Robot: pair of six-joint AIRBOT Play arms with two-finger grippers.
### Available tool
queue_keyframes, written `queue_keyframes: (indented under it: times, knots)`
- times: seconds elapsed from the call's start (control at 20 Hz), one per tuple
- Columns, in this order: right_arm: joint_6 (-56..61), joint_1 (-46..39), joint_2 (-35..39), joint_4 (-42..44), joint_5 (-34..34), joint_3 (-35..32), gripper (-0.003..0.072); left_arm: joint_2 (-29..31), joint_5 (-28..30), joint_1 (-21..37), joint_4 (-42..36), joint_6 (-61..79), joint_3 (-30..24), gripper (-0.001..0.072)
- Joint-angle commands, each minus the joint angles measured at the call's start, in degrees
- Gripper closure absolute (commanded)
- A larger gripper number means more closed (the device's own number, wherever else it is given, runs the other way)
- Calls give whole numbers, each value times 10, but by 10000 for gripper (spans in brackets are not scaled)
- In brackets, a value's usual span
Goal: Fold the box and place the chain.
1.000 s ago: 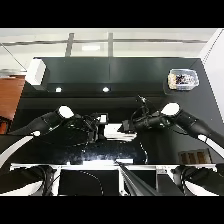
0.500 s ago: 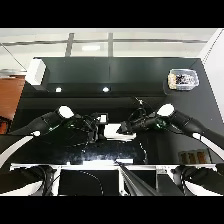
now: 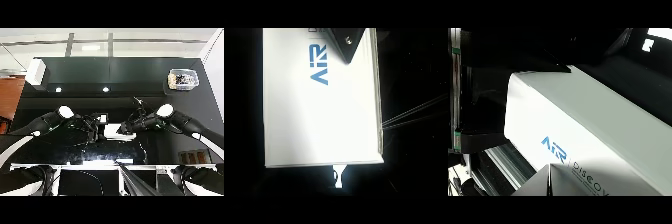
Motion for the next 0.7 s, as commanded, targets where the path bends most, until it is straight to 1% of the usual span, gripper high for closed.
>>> queue_keyframes:
  times: [0.0,0.05,0.1,0.2,0.3,0.45,0.5,0.6,0.65]
  knots:
    - [-6,-2,7,3,24,10,652,0,1,0,-2,1,0,226]
    - [-10,-8,17,4,38,17,652,0,3,0,-2,3,0,215]
    - [-13,-18,31,4,53,25,652,0,2,0,-1,2,0,161]
    - [-13,-52,69,4,85,43,651,7,2,0,0,0,0,1]
    - [-13,-101,116,4,105,51,651,31,0,0,18,-21,0,1]
    - [-13,-193,182,-12,132,52,651,88,-7,6,103,-132,0,0]
    - [-13,-225,199,-22,143,52,652,108,-20,12,127,-177,0,0]
    - [-13,-280,218,-32,159,52,652,141,-45,19,129,-241,1,-1]
    - [-13,-299,220,-32,160,52,652,148,-52,13,125,-250,6,0]
